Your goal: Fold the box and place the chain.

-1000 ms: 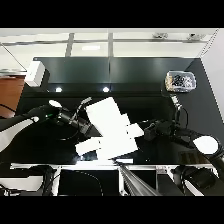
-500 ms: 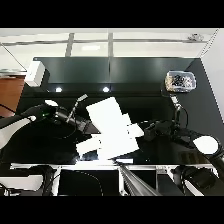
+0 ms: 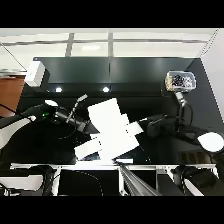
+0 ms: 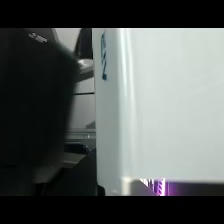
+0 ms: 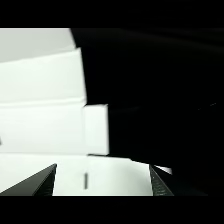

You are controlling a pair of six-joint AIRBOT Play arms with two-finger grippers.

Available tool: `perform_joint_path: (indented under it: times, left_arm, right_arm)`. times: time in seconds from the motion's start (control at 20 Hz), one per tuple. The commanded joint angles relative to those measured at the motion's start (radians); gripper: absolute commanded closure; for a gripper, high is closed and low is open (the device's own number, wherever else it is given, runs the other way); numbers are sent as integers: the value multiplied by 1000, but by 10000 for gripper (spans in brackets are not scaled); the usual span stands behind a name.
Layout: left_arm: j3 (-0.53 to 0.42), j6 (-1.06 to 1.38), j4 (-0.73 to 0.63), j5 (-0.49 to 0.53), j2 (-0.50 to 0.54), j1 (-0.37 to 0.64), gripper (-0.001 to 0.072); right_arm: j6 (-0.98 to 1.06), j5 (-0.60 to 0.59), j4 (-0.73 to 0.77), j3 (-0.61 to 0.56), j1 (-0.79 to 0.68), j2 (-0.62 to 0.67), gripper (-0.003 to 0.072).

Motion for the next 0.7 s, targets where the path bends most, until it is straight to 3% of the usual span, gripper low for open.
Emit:
perform_joint_path:
  times: [0.0, 0.1, 0.2, 0.5, 0.65]
  left_arm:
    - [5, 18, 24, -23, 6, -14, 689]
    - [5, 58, 53, 17, 24, -56, 690]
    - [7, 97, 96, 63, 50, -118, 689]
    - [7, 247, 104, 298, 234, -226, 690]
    - [10, 454, 118, 433, 314, -273, 689]
  right_arm:
    - [19, 189, -177, 132, -150, 0, 17]
    - [11, 277, -266, 207, -230, 0, 17]
    - [11, 290, -304, 249, -282, 1, 17]
    - [11, 196, -314, 265, -320, 1, 17]
    - [11, 167, -312, 264, -320, 0, 16]
